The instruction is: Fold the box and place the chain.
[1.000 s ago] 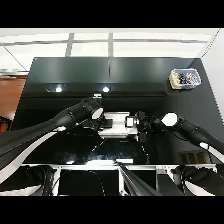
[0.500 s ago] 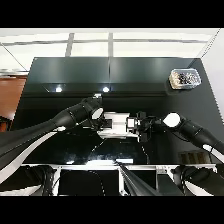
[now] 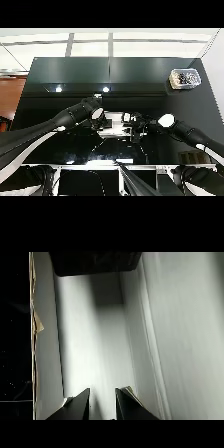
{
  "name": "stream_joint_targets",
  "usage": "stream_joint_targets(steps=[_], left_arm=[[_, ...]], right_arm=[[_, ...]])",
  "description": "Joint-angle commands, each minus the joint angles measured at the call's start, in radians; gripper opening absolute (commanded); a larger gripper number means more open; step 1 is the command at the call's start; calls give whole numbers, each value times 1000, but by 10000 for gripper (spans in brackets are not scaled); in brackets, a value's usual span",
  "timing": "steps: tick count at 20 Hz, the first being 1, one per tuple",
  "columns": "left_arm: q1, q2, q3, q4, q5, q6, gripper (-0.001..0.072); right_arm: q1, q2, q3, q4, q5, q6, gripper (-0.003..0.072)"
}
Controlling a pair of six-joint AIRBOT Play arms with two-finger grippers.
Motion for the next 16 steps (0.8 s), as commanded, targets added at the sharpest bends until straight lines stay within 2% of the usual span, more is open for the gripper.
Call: stream_joint_targets(steps=[1,2,3,4,5,6,7,8,9,12,16], left_arm=[[0,0,1,-15,5,-1,25],[0,0,1,-15,4,-1,25],[0,0,1,-15,4,-1,26],[0,0,1,-15,5,-1,25],[0,0,1,-15,4,-1,26],[0,0,1,-15,4,-1,25],[0,0,1,-15,4,-1,25],[0,0,1,-15,4,-1,25],[0,0,1,-15,4,-1,25],[0,0,1,-14,4,-1,27],[0,0,1,-10,11,-1,27]], right_arm=[[7,-7,0,22,-21,3,188],[7,-7,0,23,-23,20,337],[7,-7,0,21,-21,24,396],[7,-7,0,21,-16,26,341],[7,-7,0,21,-15,35,229],[7,-7,0,22,-21,53,353],[7,-7,0,21,-21,60,352],[6,-7,0,16,-21,74,152],[6,-5,0,-2,-21,97,5],[-22,46,1,-122,-8,348,6],[-198,235,15,-343,194,723,7]])
